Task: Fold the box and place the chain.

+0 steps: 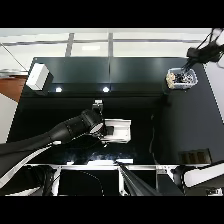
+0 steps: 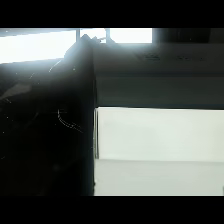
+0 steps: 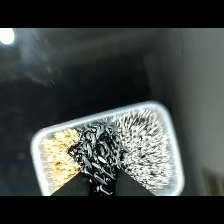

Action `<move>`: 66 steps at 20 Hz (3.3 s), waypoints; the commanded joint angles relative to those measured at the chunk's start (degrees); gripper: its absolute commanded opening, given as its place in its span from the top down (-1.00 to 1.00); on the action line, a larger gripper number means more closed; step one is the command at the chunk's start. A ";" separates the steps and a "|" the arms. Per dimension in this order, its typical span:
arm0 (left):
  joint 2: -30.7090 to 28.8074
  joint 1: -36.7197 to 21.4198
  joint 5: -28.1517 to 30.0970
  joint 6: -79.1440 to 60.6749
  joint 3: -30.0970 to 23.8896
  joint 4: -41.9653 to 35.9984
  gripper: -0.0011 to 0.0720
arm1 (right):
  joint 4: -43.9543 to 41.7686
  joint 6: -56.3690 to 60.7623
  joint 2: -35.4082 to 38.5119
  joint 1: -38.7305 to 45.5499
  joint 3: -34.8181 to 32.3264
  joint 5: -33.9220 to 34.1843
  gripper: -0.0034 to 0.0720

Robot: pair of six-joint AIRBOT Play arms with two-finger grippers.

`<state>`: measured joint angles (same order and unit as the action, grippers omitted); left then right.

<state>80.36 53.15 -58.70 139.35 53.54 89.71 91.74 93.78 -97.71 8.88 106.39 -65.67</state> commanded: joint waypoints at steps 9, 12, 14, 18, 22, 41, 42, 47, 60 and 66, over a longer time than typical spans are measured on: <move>-0.02 0.02 0.00 -0.04 0.00 0.02 0.90 | -16.79 -10.78 33.40 -4.85 -10.69 -20.00 0.84; -0.02 0.02 -0.02 -0.04 0.00 0.00 0.90 | -22.97 -18.21 42.42 -8.20 -21.49 -23.32 0.85; -0.02 0.02 -0.09 -0.04 0.00 -0.04 0.90 | -29.59 -21.20 46.93 -11.15 -28.70 -24.17 0.85; -0.02 0.02 -0.07 -0.04 0.00 -0.39 0.90 | -36.35 -21.75 49.00 -18.95 -38.03 -27.34 0.84; -0.02 0.02 -0.02 -0.02 0.00 -0.42 0.90 | -41.24 -21.99 48.94 -26.53 -41.79 -23.39 0.84; -0.02 0.02 -0.04 -0.04 0.00 -0.42 0.90 | -39.67 -21.99 36.61 -41.75 -54.53 -0.68 0.83; -0.02 0.02 -0.04 -0.02 0.00 -0.42 0.90 | -39.60 -22.01 36.61 -41.77 -54.53 -0.83 0.83; -0.04 0.00 -0.55 0.00 0.00 -0.83 0.90 | -34.12 -22.03 37.29 -36.83 -52.06 -11.69 -0.66; -12.52 -0.66 -13.40 -22.95 2.29 8.20 -0.93 | -25.86 -22.03 43.87 -16.04 -51.65 -14.16 -0.66; -33.20 -26.40 -7.61 -51.67 -13.09 -12.61 -0.74 | -25.59 -22.27 43.87 -16.11 -51.65 -9.97 -0.67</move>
<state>56.18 38.94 -69.93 105.73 47.07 91.61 65.78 71.72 -53.89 -7.38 54.70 -78.65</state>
